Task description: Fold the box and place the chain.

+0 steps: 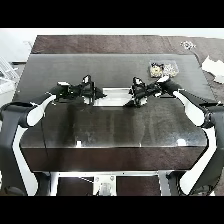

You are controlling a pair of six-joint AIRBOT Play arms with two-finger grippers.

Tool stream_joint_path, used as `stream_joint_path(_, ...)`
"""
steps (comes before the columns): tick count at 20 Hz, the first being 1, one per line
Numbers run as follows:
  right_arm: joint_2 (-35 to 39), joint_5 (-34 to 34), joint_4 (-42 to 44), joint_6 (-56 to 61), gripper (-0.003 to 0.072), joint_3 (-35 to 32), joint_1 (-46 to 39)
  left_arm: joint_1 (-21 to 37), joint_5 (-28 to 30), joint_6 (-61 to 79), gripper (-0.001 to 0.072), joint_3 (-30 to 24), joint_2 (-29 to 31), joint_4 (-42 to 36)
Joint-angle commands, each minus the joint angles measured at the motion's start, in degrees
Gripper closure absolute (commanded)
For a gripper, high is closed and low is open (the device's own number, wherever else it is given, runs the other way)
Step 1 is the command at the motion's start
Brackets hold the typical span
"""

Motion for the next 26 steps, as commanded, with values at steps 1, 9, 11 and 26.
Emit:
stream_joint_path(1,-0.02,0.02,0.0,0.02,0.0107,0.0,0.02,0.04,0.02,0.0,0.0687,0.07,0.04,0.02)
stream_joint_path(9,-0.02,0.02,0.0,0.02,0.0107,0.0,0.02,0.04,-0.02,0.0,0.0687,0.07,0.04,-1.22)
stream_joint_path(11,-0.02,0.02,0.0,0.02,0.0107,0.0,0.02,0.04,0.0,0.0,0.0687,0.07,0.04,-1.29)
stream_joint_path(26,-0.02,0.02,0.0,0.02,0.0106,0.0,0.02,1.01,-6.62,0.5,0.0099,0.07,0.11,-9.97)
